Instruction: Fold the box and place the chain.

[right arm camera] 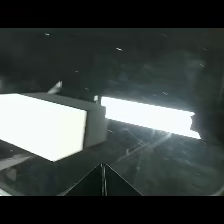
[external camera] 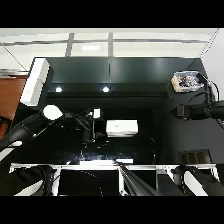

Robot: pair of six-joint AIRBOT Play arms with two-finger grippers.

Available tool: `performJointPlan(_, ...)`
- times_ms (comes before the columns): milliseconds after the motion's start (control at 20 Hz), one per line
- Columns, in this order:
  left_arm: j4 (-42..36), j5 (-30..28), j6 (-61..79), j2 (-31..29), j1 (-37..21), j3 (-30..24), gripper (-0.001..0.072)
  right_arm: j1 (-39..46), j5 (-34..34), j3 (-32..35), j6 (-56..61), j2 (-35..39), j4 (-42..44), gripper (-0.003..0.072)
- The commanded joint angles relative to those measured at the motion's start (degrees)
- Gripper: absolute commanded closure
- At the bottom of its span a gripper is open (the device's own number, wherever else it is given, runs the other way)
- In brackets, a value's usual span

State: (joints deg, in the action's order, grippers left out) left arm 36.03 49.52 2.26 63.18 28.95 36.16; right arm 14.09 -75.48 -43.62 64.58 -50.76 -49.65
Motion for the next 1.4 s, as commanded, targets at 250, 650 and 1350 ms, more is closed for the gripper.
performJointPlan(250, -0.8, -4.5, -7.3, 10.8, 10.5, 13.6, 0.0002, 3.3, 2.2, 0.0, -0.1, 0.0, -1.9, 0.0674)
performJointPlan(650, -0.6, -0.8, -17.1, 22.8, 11.2, 21.8, 0.0002, 3.3, 2.5, 0.0, -1.9, 0.0, -1.9, 0.0674)
performJointPlan(1350, 3.3, 0.4, -16.8, 23.3, 12.7, 21.8, 0.0001, 3.3, 2.6, 0.0, -2.9, 0.0, -1.9, 0.0674)
